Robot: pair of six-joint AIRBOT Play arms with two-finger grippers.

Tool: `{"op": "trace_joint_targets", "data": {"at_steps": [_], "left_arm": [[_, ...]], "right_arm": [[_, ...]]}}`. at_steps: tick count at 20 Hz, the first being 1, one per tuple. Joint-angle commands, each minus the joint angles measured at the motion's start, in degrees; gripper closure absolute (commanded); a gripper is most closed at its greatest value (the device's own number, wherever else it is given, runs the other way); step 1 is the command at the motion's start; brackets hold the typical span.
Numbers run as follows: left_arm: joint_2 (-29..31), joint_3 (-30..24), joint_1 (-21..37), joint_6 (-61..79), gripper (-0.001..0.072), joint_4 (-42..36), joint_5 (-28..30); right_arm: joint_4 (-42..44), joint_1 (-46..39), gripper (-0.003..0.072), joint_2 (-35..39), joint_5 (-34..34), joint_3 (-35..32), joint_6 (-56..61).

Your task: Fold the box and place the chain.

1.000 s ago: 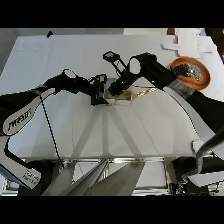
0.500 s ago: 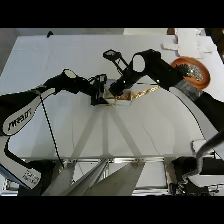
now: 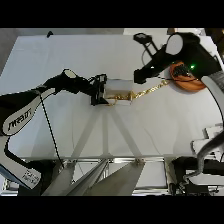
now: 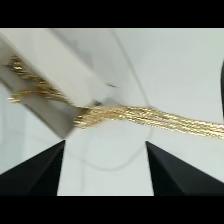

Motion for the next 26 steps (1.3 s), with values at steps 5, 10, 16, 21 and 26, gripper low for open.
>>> {"op": "trace_joint_targets", "data": {"at_steps": [5, 10, 16, 21, 26], "left_arm": [[0.02, 0.02, 0.04, 0.02, 0.0435, 0.0, 0.02], [0.02, 0.02, 0.04, 0.02, 0.0435, 0.0, 0.02], [0.02, 0.02, 0.04, 0.02, 0.0435, 0.0, 0.02], [0.02, 0.02, 0.04, 0.02, 0.0435, 0.0, 0.02], [0.02, 0.02, 0.04, 0.02, 0.0435, 0.0, 0.02]], "right_arm": [[-6.93, -10.27, -0.002, -2.93, 0.87, -0.7, 7.06], [-6.71, -10.08, -0.0033, -11.82, -0.5, -1.64, 11.43], [-9.25, -9.77, -0.003, -16.33, -5.33, -1.64, 21.31], [-10.12, -9.66, 0.0021, -17.75, -6.45, -1.66, 27.04], [-10.1, -9.51, 0.0147, -18.84, -6.4, -1.68, 27.65]]}}
